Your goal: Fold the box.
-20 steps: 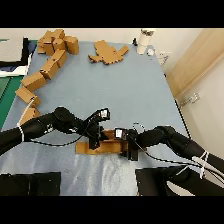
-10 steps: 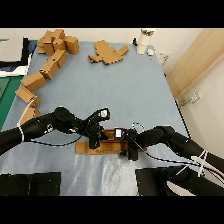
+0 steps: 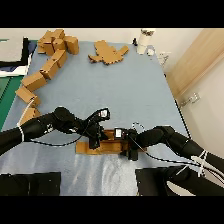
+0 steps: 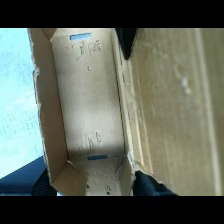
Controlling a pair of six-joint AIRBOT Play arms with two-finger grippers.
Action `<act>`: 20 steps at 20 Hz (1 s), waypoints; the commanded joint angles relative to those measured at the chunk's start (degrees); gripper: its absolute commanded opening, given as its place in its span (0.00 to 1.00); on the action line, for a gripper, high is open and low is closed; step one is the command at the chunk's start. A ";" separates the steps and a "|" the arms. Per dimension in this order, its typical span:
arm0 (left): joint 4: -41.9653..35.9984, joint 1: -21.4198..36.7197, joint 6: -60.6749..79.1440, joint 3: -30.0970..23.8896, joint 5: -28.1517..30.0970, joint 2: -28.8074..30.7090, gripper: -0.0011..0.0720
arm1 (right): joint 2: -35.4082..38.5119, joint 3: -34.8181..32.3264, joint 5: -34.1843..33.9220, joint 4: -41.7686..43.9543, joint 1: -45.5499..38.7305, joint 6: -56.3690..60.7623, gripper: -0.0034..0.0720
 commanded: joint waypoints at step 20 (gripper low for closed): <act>8.61 4.79 -16.81 -0.02 -0.28 4.00 0.68 | -0.04 -0.02 -0.04 -0.02 0.04 0.04 0.81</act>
